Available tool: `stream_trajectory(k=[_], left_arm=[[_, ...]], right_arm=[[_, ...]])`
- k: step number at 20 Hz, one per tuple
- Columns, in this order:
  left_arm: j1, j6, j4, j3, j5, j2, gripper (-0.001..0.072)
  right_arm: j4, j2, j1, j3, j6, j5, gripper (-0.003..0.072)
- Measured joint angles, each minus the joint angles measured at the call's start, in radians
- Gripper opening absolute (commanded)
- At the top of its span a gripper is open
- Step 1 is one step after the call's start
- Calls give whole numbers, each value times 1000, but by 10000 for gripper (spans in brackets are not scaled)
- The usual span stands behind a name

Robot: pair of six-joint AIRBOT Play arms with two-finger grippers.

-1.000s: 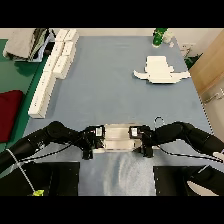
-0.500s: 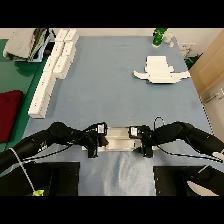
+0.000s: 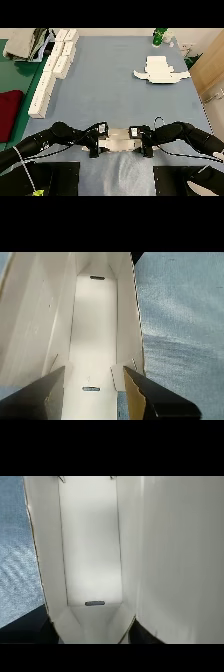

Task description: Fold the box.

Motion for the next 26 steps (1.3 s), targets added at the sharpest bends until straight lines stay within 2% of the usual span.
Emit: stream_trajectory(k=[1, 2, 8, 14, 17, 20, 23, 26], left_arm=[[0, -3, -2, 0, 0, 0, 225], [0, -7, -3, 0, -1, -1, 24], [20, -149, 85, 0, -11, 41, 15], [151, -478, 287, 0, -120, 222, 15], [226, -782, 431, 0, -176, 348, 15], [307, -1201, 592, -1, -207, 445, 16], [386, -1506, 695, -1, -266, 472, 15], [445, -1673, 734, -2, -349, 426, 15]], right_arm=[[0, 0, 0, 0, 0, 0, 513], [0, 0, 0, 0, 0, 0, 514], [2, 0, 0, 0, 2, 1, 514], [2, 0, 0, 0, 2, 4, 513], [2, 0, 0, 0, 2, 4, 513], [1, 0, 0, 0, 2, 3, 514], [1, 0, 0, 0, 2, 3, 514], [0, 0, 0, 0, 2, 3, 514]])
